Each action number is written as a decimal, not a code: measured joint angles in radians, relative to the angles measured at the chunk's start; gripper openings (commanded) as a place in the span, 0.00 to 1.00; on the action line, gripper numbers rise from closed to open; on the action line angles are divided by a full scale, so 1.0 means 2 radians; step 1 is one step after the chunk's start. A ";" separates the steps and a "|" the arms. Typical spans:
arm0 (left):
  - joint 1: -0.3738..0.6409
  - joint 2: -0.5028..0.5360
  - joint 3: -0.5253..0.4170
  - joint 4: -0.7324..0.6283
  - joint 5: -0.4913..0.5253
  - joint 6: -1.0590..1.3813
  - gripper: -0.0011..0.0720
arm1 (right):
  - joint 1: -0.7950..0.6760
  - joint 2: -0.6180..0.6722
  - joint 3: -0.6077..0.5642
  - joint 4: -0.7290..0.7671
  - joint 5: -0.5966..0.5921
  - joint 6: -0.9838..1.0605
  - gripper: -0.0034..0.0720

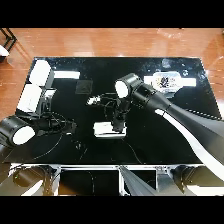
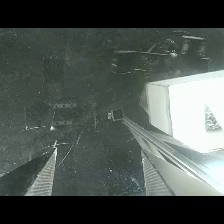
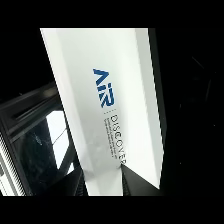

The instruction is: Fold the box and place the chain.

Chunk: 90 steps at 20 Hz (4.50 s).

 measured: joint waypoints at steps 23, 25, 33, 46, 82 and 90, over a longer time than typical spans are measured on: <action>0.000 0.000 0.000 0.000 0.000 0.000 0.88 | 0.011 0.010 -0.009 0.000 -0.023 0.014 0.41; 0.000 0.000 0.000 0.000 0.001 0.001 0.88 | 0.011 0.021 -0.009 -0.001 -0.023 0.024 0.41; 0.000 0.000 0.000 0.000 0.009 0.003 0.88 | -0.002 0.053 -0.010 0.010 -0.019 0.066 0.07; 0.000 0.000 0.000 0.000 0.020 0.003 0.88 | -0.105 0.089 -0.073 0.145 -0.092 0.020 0.98; 0.000 0.000 0.000 -0.002 0.011 0.004 0.88 | 0.005 0.055 -0.075 0.001 -0.094 -0.047 0.31; 0.000 0.000 0.000 -0.002 0.010 0.003 0.88 | 0.005 0.055 -0.073 0.000 -0.092 -0.038 0.31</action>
